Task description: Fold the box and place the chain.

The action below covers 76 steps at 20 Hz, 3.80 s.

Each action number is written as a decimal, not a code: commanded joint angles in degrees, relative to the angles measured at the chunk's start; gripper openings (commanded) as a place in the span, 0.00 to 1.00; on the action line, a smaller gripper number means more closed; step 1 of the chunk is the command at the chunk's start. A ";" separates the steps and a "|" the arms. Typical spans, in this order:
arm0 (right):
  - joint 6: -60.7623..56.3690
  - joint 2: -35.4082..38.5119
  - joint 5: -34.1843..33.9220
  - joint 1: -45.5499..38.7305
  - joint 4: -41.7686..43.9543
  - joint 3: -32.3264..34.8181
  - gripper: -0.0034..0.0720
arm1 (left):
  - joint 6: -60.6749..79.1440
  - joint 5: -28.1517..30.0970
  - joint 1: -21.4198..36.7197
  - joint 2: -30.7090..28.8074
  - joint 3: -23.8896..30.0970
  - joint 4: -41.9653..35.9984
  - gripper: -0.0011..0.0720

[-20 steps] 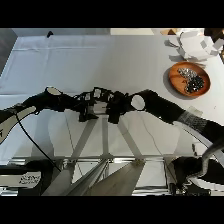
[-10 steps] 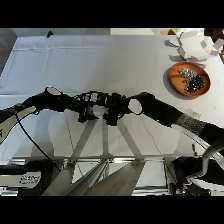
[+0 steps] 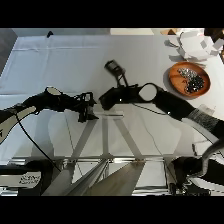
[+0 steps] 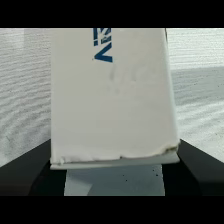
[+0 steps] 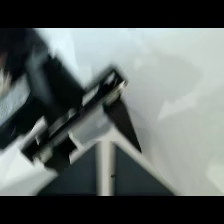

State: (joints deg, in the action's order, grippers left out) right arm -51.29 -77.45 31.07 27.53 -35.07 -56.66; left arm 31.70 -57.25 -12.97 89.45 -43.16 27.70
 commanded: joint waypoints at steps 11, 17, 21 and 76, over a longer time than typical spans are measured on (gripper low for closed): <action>-0.74 -4.72 4.07 -2.60 8.20 10.80 0.06 | -0.02 0.02 0.02 0.00 0.00 0.02 0.46; -0.74 -4.70 3.41 -2.60 8.15 10.80 0.06 | -0.02 0.02 0.02 0.00 0.00 0.02 0.47; -0.72 -4.70 2.97 -2.60 8.09 10.80 0.06 | -0.02 0.02 0.02 0.00 0.00 0.02 0.47; -23.96 27.39 26.34 -57.72 -50.95 10.60 0.06 | -0.02 0.00 0.02 0.00 0.00 0.00 0.46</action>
State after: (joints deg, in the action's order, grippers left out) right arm -75.00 -50.00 56.93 -28.51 -86.02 -46.04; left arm 31.68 -57.25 -12.97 89.45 -43.16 27.70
